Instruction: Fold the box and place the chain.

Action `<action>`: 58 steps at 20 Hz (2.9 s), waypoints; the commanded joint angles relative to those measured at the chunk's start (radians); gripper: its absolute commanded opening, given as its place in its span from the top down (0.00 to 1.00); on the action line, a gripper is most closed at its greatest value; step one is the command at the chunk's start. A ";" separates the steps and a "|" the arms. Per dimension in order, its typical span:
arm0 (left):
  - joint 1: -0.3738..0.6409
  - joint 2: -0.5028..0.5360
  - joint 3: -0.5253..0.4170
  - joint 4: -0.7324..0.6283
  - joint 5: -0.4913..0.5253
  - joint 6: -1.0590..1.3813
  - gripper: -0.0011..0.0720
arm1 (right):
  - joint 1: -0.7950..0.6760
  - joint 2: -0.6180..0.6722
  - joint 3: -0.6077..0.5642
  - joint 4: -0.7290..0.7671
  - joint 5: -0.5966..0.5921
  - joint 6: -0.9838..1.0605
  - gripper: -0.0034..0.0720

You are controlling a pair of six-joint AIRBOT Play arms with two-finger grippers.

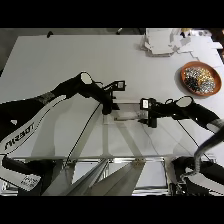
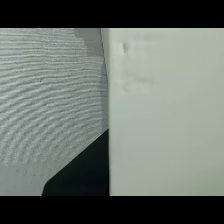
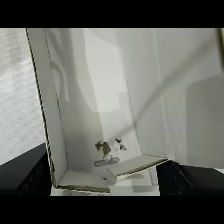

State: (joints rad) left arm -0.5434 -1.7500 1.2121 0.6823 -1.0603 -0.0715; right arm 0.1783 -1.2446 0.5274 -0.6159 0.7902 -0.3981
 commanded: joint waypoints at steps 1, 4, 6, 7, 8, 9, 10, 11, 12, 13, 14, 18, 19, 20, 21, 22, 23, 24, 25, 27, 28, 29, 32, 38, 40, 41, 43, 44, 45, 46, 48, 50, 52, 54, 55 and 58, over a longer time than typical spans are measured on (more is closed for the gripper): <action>0.000 0.000 0.000 -0.001 0.002 0.000 0.97 | 0.000 -0.017 0.000 0.002 0.003 -0.031 0.18; 0.000 0.000 0.000 -0.001 0.002 0.000 0.97 | 0.000 -0.020 0.000 0.004 -0.002 -0.031 0.21; 0.000 0.000 0.000 -0.001 0.002 0.000 0.97 | 0.000 -0.034 0.000 0.003 -0.002 -0.031 0.26; 0.000 0.000 0.000 -0.001 0.002 0.000 0.97 | 0.000 -0.039 0.000 0.003 -0.007 -0.031 0.26; 0.000 0.000 0.000 -0.001 0.002 0.000 0.97 | 0.000 -0.040 0.000 0.003 -0.016 -0.030 0.29; 0.000 0.000 0.000 -0.001 0.002 0.000 0.97 | 0.000 -0.040 0.000 0.003 -0.021 -0.031 0.37; 0.000 0.000 0.000 -0.001 0.002 0.000 0.97 | 0.000 -0.040 0.000 0.003 -0.020 -0.030 0.43; 0.000 0.000 0.000 -0.001 0.002 0.000 0.97 | 0.000 -0.040 0.000 0.003 -0.020 -0.031 0.43; 0.000 0.000 0.000 -0.001 0.002 0.000 0.97 | 0.000 -0.039 0.000 0.003 -0.020 -0.030 0.43; 0.000 0.000 0.000 -0.001 0.002 0.000 0.97 | 0.000 -0.040 0.000 0.003 -0.021 -0.030 0.43; -0.001 0.000 0.000 -0.001 0.002 0.000 0.97 | 0.000 -0.040 0.000 0.003 -0.020 -0.030 0.43; 0.000 0.000 0.000 -0.001 0.002 0.000 0.97 | 0.000 -0.039 0.000 0.003 -0.024 -0.030 0.42; 0.000 0.000 0.000 -0.001 0.002 0.000 0.97 | 0.000 -0.039 0.000 0.000 -0.023 -0.030 0.42; 0.000 0.000 0.000 -0.001 0.002 0.000 0.97 | 0.000 -0.038 0.000 -0.001 -0.023 -0.030 0.42; -0.001 0.000 0.000 -0.001 0.002 0.000 0.97 | 0.000 -0.037 0.000 -0.001 -0.023 -0.030 0.42; 0.000 0.000 0.000 -0.001 0.002 0.000 0.97 | 0.000 -0.037 0.000 -0.003 -0.020 -0.029 0.42; 0.000 0.000 0.000 -0.001 0.002 0.000 0.97 | 0.000 -0.037 0.000 -0.005 -0.018 -0.029 0.42; 0.000 0.000 0.000 -0.001 0.002 0.000 0.97 | 0.000 -0.037 0.000 -0.005 -0.018 -0.029 0.42; 0.000 0.000 0.000 -0.001 0.002 0.000 0.97 | 0.000 -0.037 0.000 -0.005 -0.019 -0.029 0.42; 0.000 0.000 0.000 -0.001 0.002 0.000 0.97 | 0.000 -0.037 0.000 -0.005 -0.019 -0.029 0.42; 0.000 0.000 0.000 -0.001 0.002 0.000 0.97 | 0.000 -0.037 0.000 -0.005 -0.019 -0.029 0.42; 0.000 0.000 0.000 -0.001 0.002 0.000 0.97 | 0.000 -0.037 0.000 -0.005 -0.019 -0.029 0.42; 0.000 0.000 0.000 -0.001 0.002 0.000 0.97 | 0.000 -0.037 0.000 -0.005 -0.019 -0.029 0.42; 0.000 0.000 0.000 -0.001 0.002 0.000 0.97 | 0.000 -0.037 0.000 -0.005 -0.019 -0.029 0.42; 0.000 0.000 0.000 -0.001 0.002 0.000 0.97 | 0.000 -0.037 0.000 -0.005 -0.019 -0.029 0.42; -0.001 0.000 0.000 -0.001 0.002 0.000 0.97 | 0.000 -0.037 0.000 -0.005 -0.019 -0.029 0.42; 0.000 0.000 0.000 -0.001 0.002 0.000 0.97 | 0.000 -0.037 0.000 -0.005 -0.019 -0.029 0.42; 0.000 0.000 0.000 -0.001 0.002 0.000 0.97 | 0.000 -0.037 0.000 -0.005 -0.019 -0.029 0.42; 0.000 0.000 0.000 -0.001 0.002 0.000 0.97 | 0.000 -0.037 0.000 -0.005 -0.019 -0.029 0.42; 0.000 0.000 0.000 -0.001 0.002 0.000 0.97 | 0.000 -0.037 0.000 -0.005 -0.019 -0.029 0.42; 0.000 0.000 0.000 -0.001 0.002 0.000 0.97 | 0.000 -0.037 0.000 -0.005 -0.019 -0.029 0.42; 0.000 0.000 0.000 -0.001 0.002 0.000 0.97 | 0.000 -0.037 0.000 -0.005 -0.019 -0.029 0.42; 0.000 0.000 0.000 -0.001 0.002 0.000 0.97 | 0.000 -0.037 0.000 -0.005 -0.019 -0.029 0.42; 0.000 0.000 0.000 -0.001 0.002 0.000 0.97 | 0.000 -0.037 0.000 -0.005 -0.019 -0.029 0.42; 0.000 0.000 0.000 -0.001 0.002 0.000 0.97 | 0.000 -0.037 0.000 -0.005 -0.019 -0.029 0.42; -0.001 0.000 0.000 -0.001 0.001 0.000 0.97 | 0.000 -0.037 0.000 -0.005 -0.019 -0.029 0.42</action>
State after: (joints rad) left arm -0.5434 -1.7496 1.2121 0.6815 -1.0588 -0.0719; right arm 0.1783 -1.2831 0.5278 -0.6212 0.7704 -0.4278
